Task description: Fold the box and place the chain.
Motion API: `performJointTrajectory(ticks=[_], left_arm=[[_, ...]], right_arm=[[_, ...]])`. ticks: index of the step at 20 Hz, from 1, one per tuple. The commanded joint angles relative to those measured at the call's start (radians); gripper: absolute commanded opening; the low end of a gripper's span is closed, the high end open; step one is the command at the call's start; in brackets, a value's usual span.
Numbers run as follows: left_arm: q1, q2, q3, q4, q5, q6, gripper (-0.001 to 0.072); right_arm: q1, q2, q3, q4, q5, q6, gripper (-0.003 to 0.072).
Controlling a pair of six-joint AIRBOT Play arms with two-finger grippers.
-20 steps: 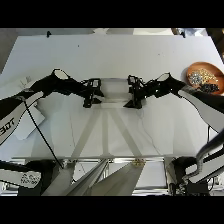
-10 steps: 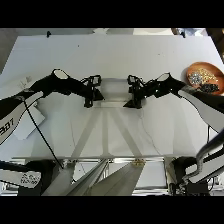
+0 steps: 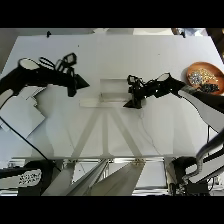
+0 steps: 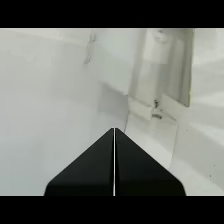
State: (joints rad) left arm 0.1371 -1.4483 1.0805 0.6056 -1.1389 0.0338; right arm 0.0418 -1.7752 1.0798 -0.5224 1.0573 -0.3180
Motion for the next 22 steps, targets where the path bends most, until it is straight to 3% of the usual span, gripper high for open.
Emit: performJointTrajectory(ticks=[1,3,9,15,22], left_arm=[[0.119,0.082,-0.003,0.116,-0.001,-0.261,0.0011],[0.15,0.089,-0.041,0.227,0.056,-0.337,0.001],[0.078,0.087,-0.205,0.245,0.204,-0.258,0.0011],[-0.001,0.086,-0.218,0.25,0.219,-0.274,0.0011],[-0.002,0.085,-0.218,0.369,0.275,-0.633,0.0008]], right_arm=[[0.0,0.0,0.001,0.0,0.0,0.0,0.0495],[0.0,0.0,0.001,0.0,0.0,0.0,0.0495],[0.0,0.0,0.001,0.0,0.001,0.0,0.0495],[0.0,0.0,0.001,0.0,0.001,0.0,0.0495],[0.0,0.0,0.001,0.0,0.001,0.0,0.0495]])
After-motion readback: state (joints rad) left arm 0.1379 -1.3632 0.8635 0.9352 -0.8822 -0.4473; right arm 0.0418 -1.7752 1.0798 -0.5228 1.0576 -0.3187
